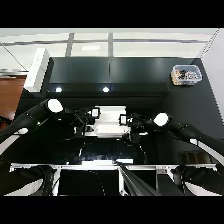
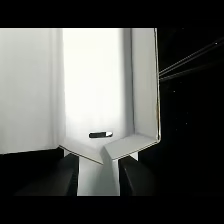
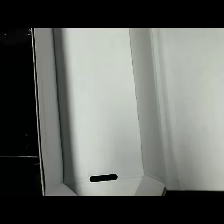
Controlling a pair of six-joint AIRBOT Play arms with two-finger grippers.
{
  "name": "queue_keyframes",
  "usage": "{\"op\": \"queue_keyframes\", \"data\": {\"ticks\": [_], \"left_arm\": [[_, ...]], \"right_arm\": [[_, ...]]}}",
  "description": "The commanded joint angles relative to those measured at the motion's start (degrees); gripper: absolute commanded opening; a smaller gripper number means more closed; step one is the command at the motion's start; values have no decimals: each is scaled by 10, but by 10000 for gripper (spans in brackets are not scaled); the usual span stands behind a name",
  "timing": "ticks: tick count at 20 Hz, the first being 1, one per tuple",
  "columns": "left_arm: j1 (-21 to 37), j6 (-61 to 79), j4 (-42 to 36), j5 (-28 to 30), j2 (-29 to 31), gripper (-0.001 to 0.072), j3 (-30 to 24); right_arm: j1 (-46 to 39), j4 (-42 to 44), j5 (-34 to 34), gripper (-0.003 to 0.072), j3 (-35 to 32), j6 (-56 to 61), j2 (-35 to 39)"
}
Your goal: Fold the box and place the chain.
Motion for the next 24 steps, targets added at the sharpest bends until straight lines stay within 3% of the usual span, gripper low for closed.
{"op": "queue_keyframes", "data": {"ticks": [1, 10, 12, 16, 18, 22, 24], "left_arm": [[-1, -16, -8, -1, 0, 273, 0], [-1, -30, -120, 21, -25, 272, -7], [-1, -30, -122, 22, -29, 185, -7], [-2, -30, -122, 21, -29, 186, -7], [-2, -30, -122, 22, -30, 301, -7], [-2, -30, -120, 22, -30, 297, -7], [-2, -30, -120, 22, -30, 443, -7]], "right_arm": [[0, 0, 0, 224, 0, 0, 0], [0, 0, 0, 223, 0, 0, 0], [0, 0, 0, 224, 0, 0, 0], [0, 0, 0, 224, 0, 0, 0], [0, 0, 0, 224, 0, 0, 0], [0, 0, 0, 224, 0, 0, 0], [0, 0, 0, 223, 0, 0, 0]]}}
